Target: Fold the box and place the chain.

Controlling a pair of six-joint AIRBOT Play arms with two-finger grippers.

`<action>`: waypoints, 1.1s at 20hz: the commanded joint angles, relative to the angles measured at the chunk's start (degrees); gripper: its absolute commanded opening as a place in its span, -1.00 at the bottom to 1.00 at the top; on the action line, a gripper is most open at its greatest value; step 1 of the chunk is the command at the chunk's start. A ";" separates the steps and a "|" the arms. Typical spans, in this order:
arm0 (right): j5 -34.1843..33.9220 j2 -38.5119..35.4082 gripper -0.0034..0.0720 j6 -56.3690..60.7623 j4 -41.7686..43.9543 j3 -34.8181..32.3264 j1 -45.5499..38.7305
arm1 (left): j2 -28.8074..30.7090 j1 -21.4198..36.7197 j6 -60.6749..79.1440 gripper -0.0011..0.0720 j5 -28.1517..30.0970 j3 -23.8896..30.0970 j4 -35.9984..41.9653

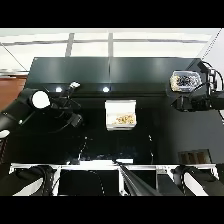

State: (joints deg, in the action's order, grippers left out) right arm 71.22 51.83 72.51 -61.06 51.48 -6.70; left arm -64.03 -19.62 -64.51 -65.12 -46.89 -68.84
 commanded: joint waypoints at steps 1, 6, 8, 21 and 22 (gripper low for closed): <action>-0.48 -0.02 -0.23 1.03 -0.02 -0.39 0.02 | -5.44 2.62 36.59 1.00 1.14 1.05 16.72; -0.31 -0.02 -0.23 1.53 -0.02 -0.37 0.02 | -12.17 -0.04 65.57 1.00 8.26 1.07 20.94; -0.33 -0.02 -0.23 1.97 -0.02 -0.37 0.04 | -13.79 -0.04 71.43 1.00 10.14 1.05 26.25; -0.76 -0.02 -0.23 2.12 0.07 -0.39 0.04 | -20.70 -3.80 76.46 1.00 13.66 0.98 35.52; -0.72 -0.02 -0.23 2.12 0.07 -0.39 0.04 | -20.79 -4.48 75.58 1.00 14.62 0.90 35.01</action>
